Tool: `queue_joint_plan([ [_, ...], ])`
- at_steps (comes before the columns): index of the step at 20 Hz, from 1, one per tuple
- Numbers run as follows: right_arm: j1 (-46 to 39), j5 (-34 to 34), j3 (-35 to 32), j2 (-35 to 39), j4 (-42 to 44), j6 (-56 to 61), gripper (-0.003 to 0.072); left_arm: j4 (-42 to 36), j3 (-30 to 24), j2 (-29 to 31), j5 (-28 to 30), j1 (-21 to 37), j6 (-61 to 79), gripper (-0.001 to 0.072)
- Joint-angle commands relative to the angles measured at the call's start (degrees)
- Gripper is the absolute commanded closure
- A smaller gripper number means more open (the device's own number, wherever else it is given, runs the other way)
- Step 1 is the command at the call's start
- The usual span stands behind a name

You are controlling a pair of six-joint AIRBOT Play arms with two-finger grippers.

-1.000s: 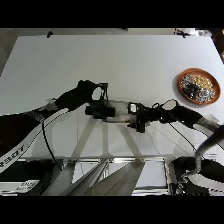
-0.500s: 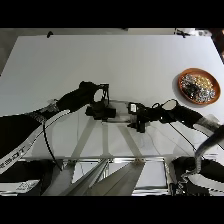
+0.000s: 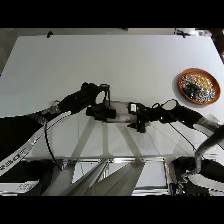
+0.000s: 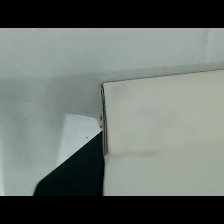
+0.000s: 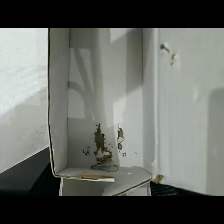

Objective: Fold the box and place the chain.

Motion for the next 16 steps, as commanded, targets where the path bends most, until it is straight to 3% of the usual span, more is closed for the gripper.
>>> queue_joint_plan([
  [1, 0.0, 0.0, 0.1, 0.0, 0.1, 0.2, 0.0241, 0.3, 0.0, 0.7, -1.4, 0.0, 1.0, 0.0391],
  [3, 0.0, 0.0, 0.1, 0.0, 0.1, 0.2, 0.0241, 0.4, 0.0, 2.4, -0.9, 0.2, 6.5, 0.0085],
  [4, 0.0, 0.0, 0.1, 0.0, 0.1, 0.2, 0.0241, 0.5, 0.0, 3.5, -0.5, 0.5, 8.3, 0.0062],
  [11, 0.0, 0.0, 0.1, 0.0, 0.1, 0.2, 0.0241, 0.7, 0.0, 13.0, -2.4, 5.7, 20.4, 0.0061],
  [16, 0.0, 0.0, 0.1, 0.0, 0.1, 0.2, 0.0241, -1.1, -2.9, 21.8, 1.2, 11.2, 55.5, 0.0059],
])
